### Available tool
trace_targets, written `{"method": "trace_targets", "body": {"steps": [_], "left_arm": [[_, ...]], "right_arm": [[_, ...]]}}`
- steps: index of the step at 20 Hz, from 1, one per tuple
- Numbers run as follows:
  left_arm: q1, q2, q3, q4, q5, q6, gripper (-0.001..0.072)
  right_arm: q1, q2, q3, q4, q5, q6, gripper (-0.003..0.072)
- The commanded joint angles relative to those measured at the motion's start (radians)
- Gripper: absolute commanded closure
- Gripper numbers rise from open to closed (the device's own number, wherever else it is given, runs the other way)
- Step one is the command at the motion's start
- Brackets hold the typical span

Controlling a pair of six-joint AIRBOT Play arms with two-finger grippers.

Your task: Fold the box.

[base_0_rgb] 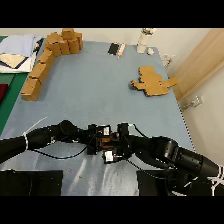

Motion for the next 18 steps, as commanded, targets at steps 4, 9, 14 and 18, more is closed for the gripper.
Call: {"method": "trace_targets", "body": {"steps": [4,9,14,18], "left_arm": [[0.000,0.000,0.000,0.000,0.000,0.000,0.0257],[0.000,0.000,0.000,0.000,0.000,0.000,0.0258],[0.000,0.000,-0.001,0.000,0.000,0.000,0.0258],[0.000,0.000,0.000,0.000,0.000,0.000,0.0257]], "right_arm": [[0.025,-0.054,0.000,0.090,-0.017,0.011,0.0425],[0.043,-0.037,0.002,0.135,-0.064,0.040,0.0403],[0.027,0.177,0.034,0.117,-0.270,0.569,0.0302],[0.027,0.258,-0.107,0.432,-0.332,1.195,0.0684]]}}
